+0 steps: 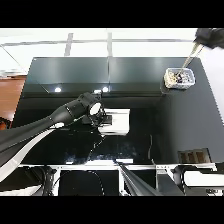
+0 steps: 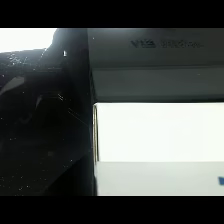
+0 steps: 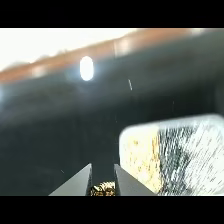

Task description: Fold the box and place the chain.

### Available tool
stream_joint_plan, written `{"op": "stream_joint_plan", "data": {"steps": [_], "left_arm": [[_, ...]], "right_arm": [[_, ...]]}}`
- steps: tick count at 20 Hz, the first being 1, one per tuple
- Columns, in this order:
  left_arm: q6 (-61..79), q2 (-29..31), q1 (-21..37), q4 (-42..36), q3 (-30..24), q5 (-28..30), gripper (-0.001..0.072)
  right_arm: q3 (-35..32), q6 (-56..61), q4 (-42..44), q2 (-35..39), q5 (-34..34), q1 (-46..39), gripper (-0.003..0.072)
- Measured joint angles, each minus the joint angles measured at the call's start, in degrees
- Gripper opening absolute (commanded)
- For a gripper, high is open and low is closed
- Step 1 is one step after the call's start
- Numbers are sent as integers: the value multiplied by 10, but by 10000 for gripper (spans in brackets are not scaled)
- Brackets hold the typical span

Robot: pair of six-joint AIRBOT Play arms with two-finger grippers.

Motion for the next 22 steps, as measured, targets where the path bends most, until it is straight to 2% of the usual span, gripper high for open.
{"op": "stream_joint_plan", "data": {"steps": [8,10,14,17,19,22], "left_arm": [[0,0,0,0,0,1,31],[0,0,0,0,0,1,31],[0,0,0,0,0,1,31],[0,0,0,0,0,0,31],[0,0,0,0,0,0,31],[0,0,0,0,0,0,31]], "right_arm": [[0,-74,36,192,-3,46,17],[0,-96,52,218,18,71,17],[-14,-129,76,241,103,126,17],[-63,-145,97,247,151,179,17],[-120,-151,116,249,169,215,17],[-226,-160,160,250,147,266,17]]}}
